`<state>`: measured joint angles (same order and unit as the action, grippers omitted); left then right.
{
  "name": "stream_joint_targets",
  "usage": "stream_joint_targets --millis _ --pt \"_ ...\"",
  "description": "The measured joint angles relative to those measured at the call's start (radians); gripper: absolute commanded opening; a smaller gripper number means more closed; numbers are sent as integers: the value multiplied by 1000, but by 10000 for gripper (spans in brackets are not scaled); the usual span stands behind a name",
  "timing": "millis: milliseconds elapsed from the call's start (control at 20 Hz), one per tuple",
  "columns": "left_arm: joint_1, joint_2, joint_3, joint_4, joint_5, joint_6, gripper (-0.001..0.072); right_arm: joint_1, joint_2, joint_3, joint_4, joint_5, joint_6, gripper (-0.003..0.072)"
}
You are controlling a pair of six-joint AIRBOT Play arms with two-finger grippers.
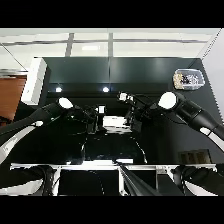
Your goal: Fold the box and place the chain.
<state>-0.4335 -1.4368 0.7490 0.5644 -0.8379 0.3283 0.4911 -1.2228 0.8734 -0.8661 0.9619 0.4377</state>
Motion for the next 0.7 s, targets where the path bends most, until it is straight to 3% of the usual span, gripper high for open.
stream_joint_targets --millis 350,400,450,700 --pt "0 0 0 0 0 0 355 1 0 -1 -5 -2 8 202" --pt "0 0 0 0 0 0 355 2 0 -1 -5 -2 9 276" --pt "0 0 0 0 0 0 355 2 0 -2 -5 2 11 290" --pt "0 0 0 0 0 0 355 3 0 -3 -8 10 12 289"
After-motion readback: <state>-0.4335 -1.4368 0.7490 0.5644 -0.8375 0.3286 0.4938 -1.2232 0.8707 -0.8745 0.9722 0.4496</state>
